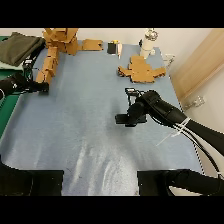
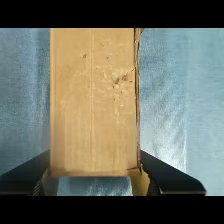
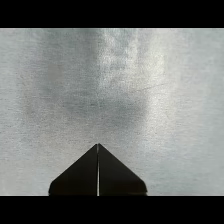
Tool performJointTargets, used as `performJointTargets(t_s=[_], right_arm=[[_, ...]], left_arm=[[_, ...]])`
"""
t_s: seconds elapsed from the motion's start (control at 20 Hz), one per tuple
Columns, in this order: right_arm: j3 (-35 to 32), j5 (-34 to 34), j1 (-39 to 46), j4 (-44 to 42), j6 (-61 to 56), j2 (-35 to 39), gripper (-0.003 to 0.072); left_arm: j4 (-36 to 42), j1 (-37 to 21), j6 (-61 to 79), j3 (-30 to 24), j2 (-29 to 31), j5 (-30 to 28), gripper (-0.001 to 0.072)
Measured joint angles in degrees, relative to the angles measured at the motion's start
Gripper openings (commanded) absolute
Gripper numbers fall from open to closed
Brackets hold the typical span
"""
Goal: Fold the box.
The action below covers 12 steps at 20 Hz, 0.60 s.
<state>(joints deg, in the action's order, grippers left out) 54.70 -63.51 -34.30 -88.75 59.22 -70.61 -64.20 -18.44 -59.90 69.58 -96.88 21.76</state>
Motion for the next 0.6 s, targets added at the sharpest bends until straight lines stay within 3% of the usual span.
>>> performJointTargets(t_s=[0.05,0.15,0.35,0.6], right_arm=[[0.0,0.0,0.0,0.0,0.0,0.0,0.0006],[0.0,0.0,0.0,-0.2,0.0,0.0,0.0006],[0.0,0.0,0.0,-0.2,0.0,0.0,0.0006],[0.0,0.0,0.0,-0.2,0.0,0.0,0.0005]], left_arm=[[-0.1,-0.1,0.0,0.3,-0.4,0.1,0.0528],[-0.2,-0.1,0.3,0.7,-0.9,0.5,0.0666],[-1.3,-0.5,2.0,1.5,-1.1,4.1,0.0670],[-2.8,-2.3,2.2,6.0,-1.2,18.9,0.0669]])
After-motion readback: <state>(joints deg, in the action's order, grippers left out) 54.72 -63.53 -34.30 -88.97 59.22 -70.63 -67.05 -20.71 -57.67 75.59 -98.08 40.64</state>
